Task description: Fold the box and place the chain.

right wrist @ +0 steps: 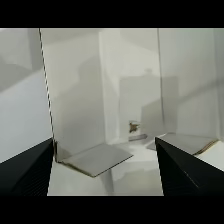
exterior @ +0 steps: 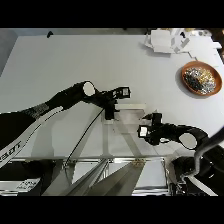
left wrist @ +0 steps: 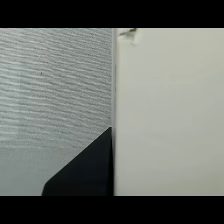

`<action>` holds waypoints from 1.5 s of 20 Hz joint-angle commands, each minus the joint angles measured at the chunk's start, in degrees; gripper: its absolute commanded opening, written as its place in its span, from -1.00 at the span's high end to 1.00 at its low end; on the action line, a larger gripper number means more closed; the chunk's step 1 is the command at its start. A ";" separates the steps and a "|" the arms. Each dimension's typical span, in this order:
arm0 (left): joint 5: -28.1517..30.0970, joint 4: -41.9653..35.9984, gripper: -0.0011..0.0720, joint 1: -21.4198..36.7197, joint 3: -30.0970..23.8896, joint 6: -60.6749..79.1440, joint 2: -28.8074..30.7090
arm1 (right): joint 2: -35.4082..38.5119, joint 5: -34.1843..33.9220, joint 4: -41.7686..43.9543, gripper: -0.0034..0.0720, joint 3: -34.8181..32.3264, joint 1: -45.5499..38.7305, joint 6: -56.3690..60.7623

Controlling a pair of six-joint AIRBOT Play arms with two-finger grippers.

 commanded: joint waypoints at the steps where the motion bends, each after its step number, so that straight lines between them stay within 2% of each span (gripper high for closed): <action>1: 0.00 -0.02 0.94 -0.04 -0.02 0.00 -0.02 | -1.73 0.22 2.73 -0.95 1.75 -2.12 -3.26; 3: 0.04 -0.02 0.94 -0.04 -0.02 0.00 -0.02 | -4.11 3.72 3.21 -0.93 4.09 -4.87 -6.88; 6: 0.00 -0.02 0.94 -0.04 -0.02 0.02 -0.02 | -6.36 4.74 6.40 -0.94 6.80 -7.72 -9.25; 13: 0.00 0.00 0.94 -0.04 -0.02 0.00 -0.02 | -9.18 8.24 14.01 -0.94 8.41 -14.05 -13.44; 20: 0.02 -0.02 0.94 -0.04 -0.02 0.00 -0.02 | -17.40 14.58 20.59 -0.94 11.10 -19.52 -21.00; 23: 0.00 -0.02 0.94 -0.04 -0.02 0.00 -0.02 | -21.03 17.49 25.44 -0.94 12.15 -21.05 -28.89; 30: 0.02 -0.02 0.94 -0.04 -0.02 0.00 -0.02 | -29.27 22.27 26.77 -0.93 15.80 -23.34 -34.84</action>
